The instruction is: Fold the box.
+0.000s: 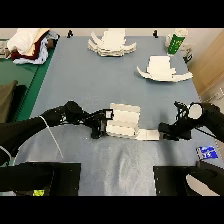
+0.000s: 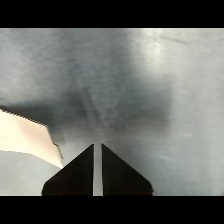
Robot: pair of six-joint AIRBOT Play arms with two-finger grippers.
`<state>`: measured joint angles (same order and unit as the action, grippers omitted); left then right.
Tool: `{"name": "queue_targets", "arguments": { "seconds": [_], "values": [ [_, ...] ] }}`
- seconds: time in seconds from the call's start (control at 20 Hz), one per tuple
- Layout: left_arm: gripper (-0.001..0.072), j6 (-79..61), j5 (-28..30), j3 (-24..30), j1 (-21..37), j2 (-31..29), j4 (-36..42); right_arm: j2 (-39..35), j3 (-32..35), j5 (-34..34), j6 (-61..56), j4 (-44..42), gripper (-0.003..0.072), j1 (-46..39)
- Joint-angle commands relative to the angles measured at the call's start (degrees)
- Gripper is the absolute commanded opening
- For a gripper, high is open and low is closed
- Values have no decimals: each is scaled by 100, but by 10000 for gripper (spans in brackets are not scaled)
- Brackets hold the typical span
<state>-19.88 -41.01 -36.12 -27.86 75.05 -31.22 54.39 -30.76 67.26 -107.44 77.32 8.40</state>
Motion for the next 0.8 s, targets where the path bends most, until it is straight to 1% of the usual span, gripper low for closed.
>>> {"name": "queue_targets", "arguments": {
  "seconds": [0.0,0.3,0.55,0.75],
  "values": [
    [604,-2,0,4,0,0,-2,-9,243,-743,498,-837,73,-22],
    [604,-2,0,4,0,0,-2,-55,238,-914,1366,-2017,73,-22],
    [604,-2,-2,4,0,0,-2,-55,236,-1084,1569,-2452,73,-22],
    [604,-2,-2,4,0,0,-2,-39,236,-1220,1952,-3108,73,-20]
  ]
}}
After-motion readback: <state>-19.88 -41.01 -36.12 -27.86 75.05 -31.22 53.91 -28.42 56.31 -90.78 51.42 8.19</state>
